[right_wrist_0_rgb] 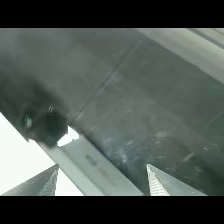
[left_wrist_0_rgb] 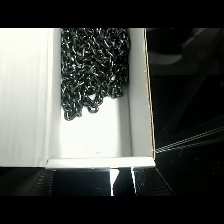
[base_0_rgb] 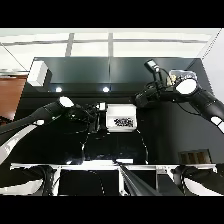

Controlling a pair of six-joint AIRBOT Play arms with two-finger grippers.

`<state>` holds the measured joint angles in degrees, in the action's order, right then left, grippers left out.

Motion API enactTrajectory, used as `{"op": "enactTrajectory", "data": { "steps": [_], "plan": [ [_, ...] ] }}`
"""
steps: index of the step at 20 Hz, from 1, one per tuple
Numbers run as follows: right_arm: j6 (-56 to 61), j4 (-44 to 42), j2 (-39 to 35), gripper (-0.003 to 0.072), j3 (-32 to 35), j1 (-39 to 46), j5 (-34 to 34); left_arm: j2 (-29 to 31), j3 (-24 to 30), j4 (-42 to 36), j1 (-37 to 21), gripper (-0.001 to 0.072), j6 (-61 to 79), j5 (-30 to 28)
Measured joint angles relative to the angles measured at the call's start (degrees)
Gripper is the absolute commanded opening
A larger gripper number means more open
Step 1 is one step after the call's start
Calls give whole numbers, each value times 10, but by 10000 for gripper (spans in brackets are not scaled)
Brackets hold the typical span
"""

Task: Fold the box and place the chain.

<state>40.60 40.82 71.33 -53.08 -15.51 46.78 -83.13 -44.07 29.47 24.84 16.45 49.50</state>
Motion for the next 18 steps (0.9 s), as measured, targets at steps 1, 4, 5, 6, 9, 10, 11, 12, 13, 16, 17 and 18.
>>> {"op": "enactTrajectory", "data": {
  "steps": [1, 4, 5, 6, 9, 10, 11, 12, 13, 16, 17, 18],
  "plan": [
    [-22, 1, 2, 599, -1, -4, 9, 0, 0, 0, 0, 359, 0, 0],
    [-62, 3, 5, 599, -2, -12, 26, 0, 0, 0, 0, 359, 0, 0],
    [-70, 3, 5, 599, -2, -14, 30, 0, 0, 0, 0, 359, 0, 0],
    [-76, 5, 5, 599, -2, -15, 33, 0, 0, 0, 0, 359, 0, 0],
    [-87, 4, 6, 599, -2, -18, 37, 0, 0, 0, 0, 359, 0, 0],
    [-90, 4, 6, 599, -2, -18, 38, 0, 0, 0, 0, 359, 0, 0],
    [-93, 4, 6, 599, -3, -19, 39, 0, 0, 0, 0, 359, 0, 0],
    [-101, 4, 6, 599, -2, -19, 43, 0, 0, 0, 0, 359, 0, 0],
    [-110, 4, 6, 599, -2, -20, 47, 0, 0, 0, 0, 359, 0, 0],
    [-138, 4, 6, 599, -2, -21, 65, 0, 0, 0, 0, 359, 0, 0],
    [-145, 4, 6, 599, -2, -21, 69, 0, 0, 0, 0, 360, 0, 0],
    [-149, 5, 6, 599, -2, -21, 73, 0, 0, 0, 0, 359, 0, 0]
  ]
}}
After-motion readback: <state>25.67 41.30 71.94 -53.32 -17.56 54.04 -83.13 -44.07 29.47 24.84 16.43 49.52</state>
